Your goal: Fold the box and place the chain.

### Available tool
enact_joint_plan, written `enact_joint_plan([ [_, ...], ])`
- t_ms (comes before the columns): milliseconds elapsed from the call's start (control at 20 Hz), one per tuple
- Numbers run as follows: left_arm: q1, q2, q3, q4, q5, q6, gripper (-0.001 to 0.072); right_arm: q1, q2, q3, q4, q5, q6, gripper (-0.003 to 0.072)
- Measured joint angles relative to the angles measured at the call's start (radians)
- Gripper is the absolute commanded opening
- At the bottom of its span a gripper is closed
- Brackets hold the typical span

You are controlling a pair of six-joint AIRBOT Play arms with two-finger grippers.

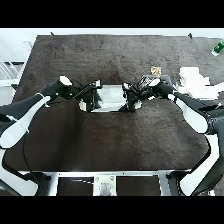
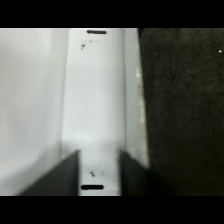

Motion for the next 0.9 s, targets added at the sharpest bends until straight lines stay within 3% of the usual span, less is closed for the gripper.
enact_joint_plan([
  [50,0.0,0.002,0.0,0.016,0.0,-0.016,0.0108,0.0,0.0,0.0,0.0,0.0,0.0,0.0455],
  [150,0.003,0.006,0.001,0.058,-0.004,-0.06,0.0019,0.0,0.0,0.0,0.0,-0.001,0.0,0.0455],
  [500,0.07,0.04,0.001,0.059,-0.108,-0.139,0.0016,0.0,0.0,0.0,0.0,-0.002,-0.001,0.0455],
  [900,0.161,0.189,-0.011,0.013,-0.181,-0.351,0.0015,0.0,0.0,0.0,0.0,-0.002,-0.002,0.0455],
])
